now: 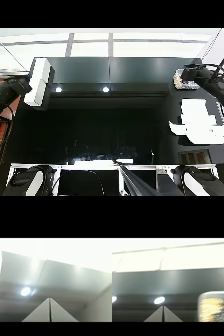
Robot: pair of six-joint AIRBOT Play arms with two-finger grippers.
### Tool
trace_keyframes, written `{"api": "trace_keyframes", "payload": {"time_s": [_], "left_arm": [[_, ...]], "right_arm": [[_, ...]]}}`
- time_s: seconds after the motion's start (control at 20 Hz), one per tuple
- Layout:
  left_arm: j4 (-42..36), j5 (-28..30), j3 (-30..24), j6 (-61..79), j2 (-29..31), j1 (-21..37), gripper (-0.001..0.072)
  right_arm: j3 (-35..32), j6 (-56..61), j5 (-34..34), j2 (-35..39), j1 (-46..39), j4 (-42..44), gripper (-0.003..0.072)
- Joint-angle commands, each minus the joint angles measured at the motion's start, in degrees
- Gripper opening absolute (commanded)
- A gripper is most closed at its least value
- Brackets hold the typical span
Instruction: Fold the box and place the chain.
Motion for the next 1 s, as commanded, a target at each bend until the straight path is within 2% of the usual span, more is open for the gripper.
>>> {"api": "trace_keyframes", "payload": {"time_s": [0.0, 0.05, 0.15, 0.25, 0.35, 0.45, 0.55, 0.6, 0.7, 0.85, 0.95], "left_arm": [[-12.22, 8.55, -0.46, 1.66, -5.20, -1.79, 0.0381], [-12.20, 6.16, -0.46, 5.18, -7.85, -3.39, 0.0707], [-11.89, 0.35, -0.44, 11.72, -12.87, -6.64, 0.0711], [-6.56, -3.13, -0.44, 11.82, -16.59, -8.44, 0.0710], [7.67, -4.66, -0.44, -1.33, -18.45, -8.41, 0.0709], [27.02, -10.62, 0.42, -14.69, -18.73, -8.44, 0.0710], [41.44, -20.94, 2.40, -23.61, -18.75, -8.44, 0.0710], [45.16, -24.98, 3.17, -25.29, -18.75, -8.44, 0.0710], [46.05, -28.30, 3.87, -25.81, -18.73, -8.44, 0.0710], [41.86, -27.76, 3.87, -25.86, -18.75, -8.44, 0.0709], [39.69, -27.58, 3.87, -25.77, -18.75, -8.44, 0.0709]], "right_arm": [[-0.26, 1.75, -9.46, -6.29, -5.35, -1.68, 0.0298], [-0.20, 3.78, -7.91, -8.44, -7.93, -1.73, 0.0713], [1.53, 4.55, -0.55, -11.80, -13.73, -2.05, 0.0706], [6.84, 11.34, 9.35, -15.85, -22.77, -6.05, 0.0700], [14.91, 23.34, 21.33, -21.38, -33.03, -18.86, 0.0700], [23.54, 32.20, 35.26, -27.15, -41.59, -32.30, 0.0700], [30.23, 31.78, 45.42, -31.71, -48.43, -36.28, 0.0700], [32.61, 29.79, 48.54, -33.53, -51.01, -35.63, 0.0700], [34.80, 21.99, 52.52, -36.04, -53.96, -32.96, 0.0700], [35.17, 10.62, 56.98, -39.34, -55.78, -30.29, 0.0699], [35.15, 8.68, 60.04, -41.38, -57.00, -27.82, 0.0699]]}}
